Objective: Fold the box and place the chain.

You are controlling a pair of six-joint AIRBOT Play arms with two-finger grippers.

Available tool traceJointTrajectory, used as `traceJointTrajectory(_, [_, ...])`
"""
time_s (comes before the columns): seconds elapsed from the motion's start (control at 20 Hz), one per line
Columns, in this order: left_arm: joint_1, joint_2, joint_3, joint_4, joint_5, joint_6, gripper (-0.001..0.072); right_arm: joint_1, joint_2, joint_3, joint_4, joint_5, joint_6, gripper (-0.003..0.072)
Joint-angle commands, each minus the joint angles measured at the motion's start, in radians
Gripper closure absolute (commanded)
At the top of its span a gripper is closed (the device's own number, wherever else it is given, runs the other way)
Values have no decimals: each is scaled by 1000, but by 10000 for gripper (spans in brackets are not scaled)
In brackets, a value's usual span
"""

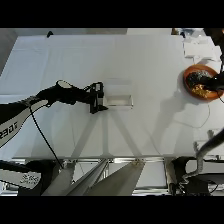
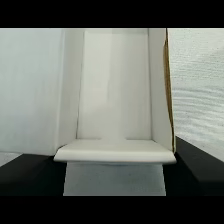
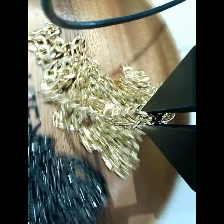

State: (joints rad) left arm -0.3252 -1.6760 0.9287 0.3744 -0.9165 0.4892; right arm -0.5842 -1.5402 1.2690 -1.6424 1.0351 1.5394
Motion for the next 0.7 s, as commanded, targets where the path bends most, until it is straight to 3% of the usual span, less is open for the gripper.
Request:
traceJointTrajectory(0.0, [0, 1, 0, 0, 0, 0, 495, 53, 80, 0, -2, 66, -34, 675])
traceJointTrajectory(0.3, [0, 1, 0, 0, 0, 0, 495, 209, 184, 0, -2, 194, -56, 675])
traceJointTrajectory(0.65, [0, 1, 0, 0, 0, 0, 495, 452, 279, 0, -2, 235, -82, 676])
